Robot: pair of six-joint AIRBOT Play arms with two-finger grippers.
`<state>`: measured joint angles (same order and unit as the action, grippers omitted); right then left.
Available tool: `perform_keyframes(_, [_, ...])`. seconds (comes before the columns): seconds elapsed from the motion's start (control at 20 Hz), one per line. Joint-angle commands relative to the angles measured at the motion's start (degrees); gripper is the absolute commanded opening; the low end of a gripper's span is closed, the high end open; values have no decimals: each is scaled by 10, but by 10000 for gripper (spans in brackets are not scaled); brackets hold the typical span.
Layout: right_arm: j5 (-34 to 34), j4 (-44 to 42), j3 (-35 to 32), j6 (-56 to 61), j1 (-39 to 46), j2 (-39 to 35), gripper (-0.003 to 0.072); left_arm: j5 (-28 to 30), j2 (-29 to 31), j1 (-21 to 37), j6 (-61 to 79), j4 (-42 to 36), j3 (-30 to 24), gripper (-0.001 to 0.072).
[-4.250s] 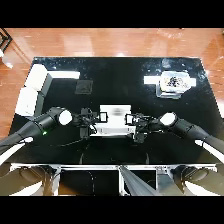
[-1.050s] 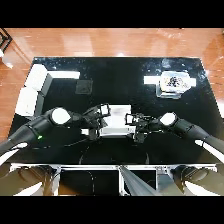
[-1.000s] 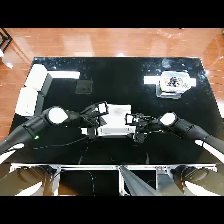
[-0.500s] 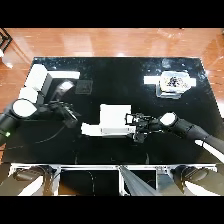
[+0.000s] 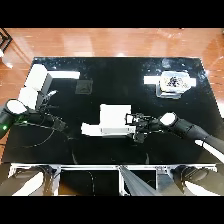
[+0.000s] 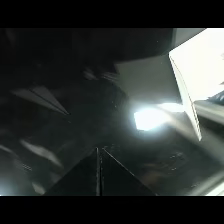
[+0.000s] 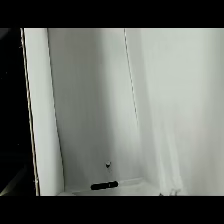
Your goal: Fold the box and place the chain.
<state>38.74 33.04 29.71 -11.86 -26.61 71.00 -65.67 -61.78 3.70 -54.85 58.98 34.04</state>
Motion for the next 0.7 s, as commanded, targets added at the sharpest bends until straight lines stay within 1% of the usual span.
perform_keyframes(0.0, [0,0,0,0,-1,0,338,-21,-58,7,-85,-105,-3,18])
perform_keyframes(0.1, [0,0,0,0,-1,0,338,-22,-85,4,-84,-174,-3,18])
perform_keyframes(0.15, [0,0,0,0,-1,0,338,-18,-95,-1,-84,-179,-3,18])
perform_keyframes(0.25, [0,0,0,0,-1,0,338,-6,-113,-13,-84,-165,-3,17])
perform_keyframes(0.45, [0,0,0,0,-1,0,338,9,-136,-42,-91,-164,-3,17])
perform_keyframes(0.65, [0,0,0,0,-1,0,338,61,-136,-96,-115,-164,-3,17])
